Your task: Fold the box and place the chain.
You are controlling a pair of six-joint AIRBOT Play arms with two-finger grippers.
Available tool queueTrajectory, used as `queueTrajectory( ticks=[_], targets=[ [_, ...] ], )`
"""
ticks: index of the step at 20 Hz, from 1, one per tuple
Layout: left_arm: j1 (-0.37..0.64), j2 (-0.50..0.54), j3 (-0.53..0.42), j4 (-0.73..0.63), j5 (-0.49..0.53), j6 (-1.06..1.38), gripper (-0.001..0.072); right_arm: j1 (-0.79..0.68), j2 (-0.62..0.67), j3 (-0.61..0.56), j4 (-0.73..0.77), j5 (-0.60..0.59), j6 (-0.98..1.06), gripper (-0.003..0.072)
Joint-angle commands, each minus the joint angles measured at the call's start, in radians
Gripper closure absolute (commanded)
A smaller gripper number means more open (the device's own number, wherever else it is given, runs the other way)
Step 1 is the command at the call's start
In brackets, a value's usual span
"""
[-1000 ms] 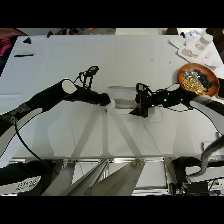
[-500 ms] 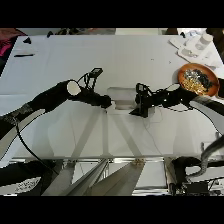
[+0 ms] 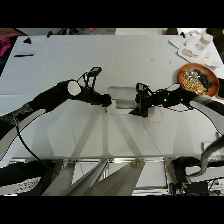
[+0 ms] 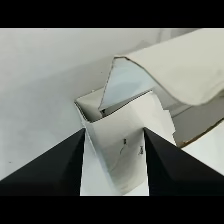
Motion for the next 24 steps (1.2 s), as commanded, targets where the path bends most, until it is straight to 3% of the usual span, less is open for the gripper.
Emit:
queueTrajectory(
  ticks=[1, 4, 10, 16, 21, 24],
  targets=[
    [-0.008, -0.001, 0.001, 0.034, 0.013, -0.010, 0.0320, 0.000, 0.000, 0.000, -0.001, 0.002, -0.001, 0.0184],
    [-0.020, -0.008, 0.001, 0.040, 0.044, -0.008, 0.0357, 0.000, 0.000, 0.000, -0.001, 0.002, -0.001, 0.0184],
    [-0.022, -0.025, 0.001, 0.040, 0.049, -0.005, 0.0358, 0.000, 0.000, 0.000, -0.001, 0.002, -0.001, 0.0184],
    [-0.022, -0.025, 0.019, 0.043, -0.018, -0.029, 0.0359, 0.000, 0.000, 0.000, -0.001, 0.002, -0.001, 0.0184],
    [-0.051, -0.026, 0.070, 0.267, -0.084, -0.213, 0.0369, 0.000, 0.000, 0.000, -0.001, 0.002, -0.001, 0.0184],
    [-0.061, -0.031, 0.081, 0.301, -0.119, -0.276, 0.0370, 0.000, 0.000, 0.000, -0.001, 0.002, -0.001, 0.0184]
  ],
)
